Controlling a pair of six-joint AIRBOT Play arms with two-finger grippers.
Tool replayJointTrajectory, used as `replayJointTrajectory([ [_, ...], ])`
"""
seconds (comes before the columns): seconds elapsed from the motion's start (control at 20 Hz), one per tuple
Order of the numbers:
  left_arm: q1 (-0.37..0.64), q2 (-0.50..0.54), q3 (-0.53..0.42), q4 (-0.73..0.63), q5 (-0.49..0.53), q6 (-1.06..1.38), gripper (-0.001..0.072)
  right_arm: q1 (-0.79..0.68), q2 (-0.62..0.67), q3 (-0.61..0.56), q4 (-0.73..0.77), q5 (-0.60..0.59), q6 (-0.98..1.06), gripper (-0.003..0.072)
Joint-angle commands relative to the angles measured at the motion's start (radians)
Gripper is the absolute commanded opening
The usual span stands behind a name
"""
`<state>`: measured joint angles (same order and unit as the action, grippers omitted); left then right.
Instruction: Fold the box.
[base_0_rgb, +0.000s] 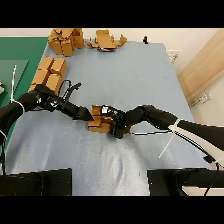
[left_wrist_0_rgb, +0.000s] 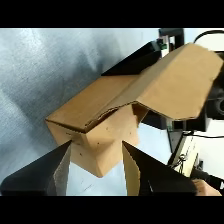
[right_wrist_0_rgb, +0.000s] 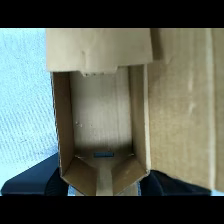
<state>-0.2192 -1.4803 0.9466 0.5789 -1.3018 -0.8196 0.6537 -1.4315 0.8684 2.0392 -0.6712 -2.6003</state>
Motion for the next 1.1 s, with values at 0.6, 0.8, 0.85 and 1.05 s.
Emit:
replayJointTrajectory([
  [0.6,-0.321,0.141,0.046,0.493,0.273,-0.641,0.0493,0.000,-0.001,0.001,0.002,0.000,0.000,0.0008],
  [0.8,-0.345,0.141,0.046,0.613,0.280,-0.797,0.0492,0.000,-0.001,0.001,0.004,0.001,0.000,0.0008],
  [0.85,-0.351,0.141,0.046,0.625,0.282,-0.819,0.0492,0.000,-0.001,0.001,0.004,0.000,0.000,0.0009],
  [1.05,-0.417,0.137,0.046,0.682,0.322,-0.883,0.0493,0.000,-0.001,0.001,0.007,0.001,0.000,0.0009],
])
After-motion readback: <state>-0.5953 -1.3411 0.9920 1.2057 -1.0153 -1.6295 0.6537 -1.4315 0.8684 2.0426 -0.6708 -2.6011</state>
